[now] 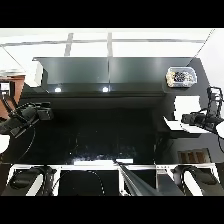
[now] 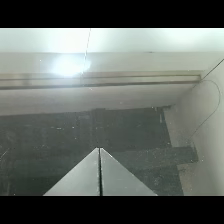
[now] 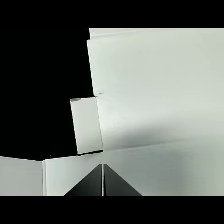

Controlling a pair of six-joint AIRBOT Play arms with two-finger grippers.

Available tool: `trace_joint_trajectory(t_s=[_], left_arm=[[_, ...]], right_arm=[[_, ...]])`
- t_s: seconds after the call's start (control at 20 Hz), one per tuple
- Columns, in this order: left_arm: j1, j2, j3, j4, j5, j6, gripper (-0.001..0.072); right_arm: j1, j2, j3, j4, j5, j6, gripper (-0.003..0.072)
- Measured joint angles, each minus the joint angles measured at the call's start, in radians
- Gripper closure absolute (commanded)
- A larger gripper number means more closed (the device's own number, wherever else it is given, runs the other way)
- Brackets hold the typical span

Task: Fold the box and place the chain.

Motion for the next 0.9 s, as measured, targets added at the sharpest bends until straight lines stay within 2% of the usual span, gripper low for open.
trace_joint_trajectory(t_s=[0.3,0.35,0.4,0.45,0.5,0.55,0.75,0.9], left_arm=[[0.000,-0.002,0.000,-0.002,0.002,-0.004,0.0680],[0.000,-0.007,0.000,-0.004,0.004,-0.004,0.0641],[0.000,-0.018,0.000,-0.013,0.011,-0.004,0.0325],[-0.002,-0.034,0.000,-0.031,0.019,-0.004,0.0003],[-0.005,-0.053,0.000,-0.047,0.026,-0.006,-0.0004],[-0.010,-0.077,0.000,-0.061,0.037,-0.008,-0.0004],[-0.037,-0.186,0.016,-0.085,0.014,-0.002,-0.0004],[-0.041,-0.258,0.043,-0.090,-0.039,-0.004,-0.0003]], right_arm=[[0.000,-0.002,-0.001,0.029,-0.077,0.000,0.0674],[0.000,-0.005,-0.002,0.038,-0.095,0.000,0.0674],[0.000,-0.010,-0.002,0.049,-0.118,0.000,0.0667],[0.000,-0.017,-0.002,0.064,-0.145,0.000,0.0470],[0.000,-0.027,-0.003,0.084,-0.174,0.001,0.0107],[0.000,-0.041,-0.003,0.105,-0.202,0.000,-0.0025],[-0.007,-0.112,0.019,0.163,-0.243,0.002,-0.0023],[-0.077,-0.206,0.139,0.073,-0.180,0.051,-0.0022]])
